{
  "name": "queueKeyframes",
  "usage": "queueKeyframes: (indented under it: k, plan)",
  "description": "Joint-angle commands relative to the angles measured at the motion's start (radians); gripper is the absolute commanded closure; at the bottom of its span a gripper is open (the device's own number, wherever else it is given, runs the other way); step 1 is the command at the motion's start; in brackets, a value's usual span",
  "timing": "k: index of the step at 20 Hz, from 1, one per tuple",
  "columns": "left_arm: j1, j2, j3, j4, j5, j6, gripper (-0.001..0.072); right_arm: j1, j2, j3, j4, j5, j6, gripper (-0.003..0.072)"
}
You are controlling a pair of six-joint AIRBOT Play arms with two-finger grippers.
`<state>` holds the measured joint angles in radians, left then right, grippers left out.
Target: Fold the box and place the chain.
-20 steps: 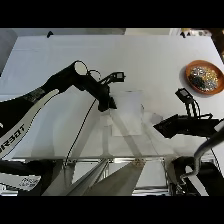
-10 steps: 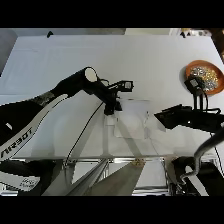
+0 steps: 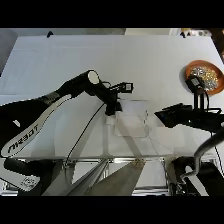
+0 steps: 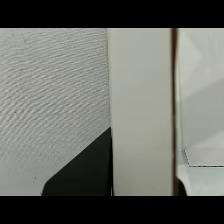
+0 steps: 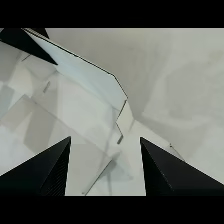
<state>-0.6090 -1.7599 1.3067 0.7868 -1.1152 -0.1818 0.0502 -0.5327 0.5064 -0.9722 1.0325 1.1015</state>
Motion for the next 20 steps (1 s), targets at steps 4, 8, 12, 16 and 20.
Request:
queueKeyframes:
  k: [4, 8, 12, 16, 20]
  plan:
    - [-0.001, -0.002, -0.001, 0.146, 0.016, -0.193, 0.0707, 0.0, 0.001, 0.001, -0.012, -0.002, -0.003, 0.0206]
    - [-0.001, 0.029, -0.001, 0.17, 0.021, -0.187, 0.0707, 0.0, 0.001, 0.001, -0.044, -0.002, -0.002, 0.0206]
    - [-0.002, 0.038, -0.001, 0.172, 0.003, -0.121, 0.0707, 0.0, 0.001, 0.001, -0.044, -0.002, -0.002, 0.0206]
    - [-0.004, 0.038, 0.0, 0.172, 0.008, -0.101, 0.0706, 0.0, 0.001, 0.001, -0.044, -0.002, -0.002, 0.0206]
    - [-0.004, 0.038, 0.0, 0.166, 0.044, -0.089, 0.0706, 0.0, 0.001, 0.001, -0.045, -0.002, -0.002, 0.0206]
